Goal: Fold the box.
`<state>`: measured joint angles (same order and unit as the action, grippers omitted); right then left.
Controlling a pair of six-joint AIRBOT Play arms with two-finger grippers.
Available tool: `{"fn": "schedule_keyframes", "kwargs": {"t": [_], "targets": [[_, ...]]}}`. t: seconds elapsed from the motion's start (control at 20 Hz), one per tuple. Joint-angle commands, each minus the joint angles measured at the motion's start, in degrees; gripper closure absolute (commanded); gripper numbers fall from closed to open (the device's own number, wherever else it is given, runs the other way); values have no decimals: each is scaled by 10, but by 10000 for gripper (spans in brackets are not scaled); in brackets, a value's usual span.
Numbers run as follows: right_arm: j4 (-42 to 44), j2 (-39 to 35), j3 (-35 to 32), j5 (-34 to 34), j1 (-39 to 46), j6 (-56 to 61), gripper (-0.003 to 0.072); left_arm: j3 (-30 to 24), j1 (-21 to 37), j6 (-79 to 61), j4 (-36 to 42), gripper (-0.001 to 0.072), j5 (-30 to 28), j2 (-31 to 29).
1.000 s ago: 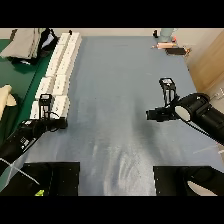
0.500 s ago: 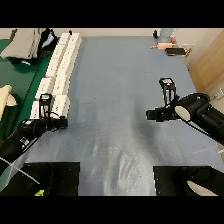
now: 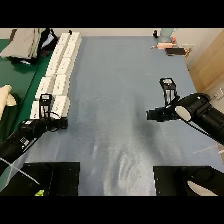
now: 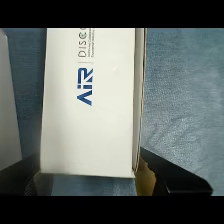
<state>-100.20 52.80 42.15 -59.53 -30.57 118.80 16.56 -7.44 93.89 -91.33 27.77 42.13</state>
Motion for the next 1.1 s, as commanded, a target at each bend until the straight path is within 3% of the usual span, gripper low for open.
{"fn": "schedule_keyframes", "kwargs": {"t": [0.0,0.45,0.65,0.7,0.75,0.8,1.05], "targets": [[0,0,0,0,0,-4,685,3,0,0,-4,5,39,0],[0,0,0,1,0,-14,685,85,0,0,-12,5,311,-69],[0,0,0,5,0,-14,685,134,0,0,39,7,416,-90],[0,0,0,7,0,-14,685,142,0,0,58,115,426,-90],[1,0,0,7,0,-14,685,151,0,0,85,449,433,-90],[2,0,0,7,0,-14,685,158,0,-2,110,698,432,-90],[37,11,9,43,0,-28,686,219,-11,-35,206,696,371,-66]]}}
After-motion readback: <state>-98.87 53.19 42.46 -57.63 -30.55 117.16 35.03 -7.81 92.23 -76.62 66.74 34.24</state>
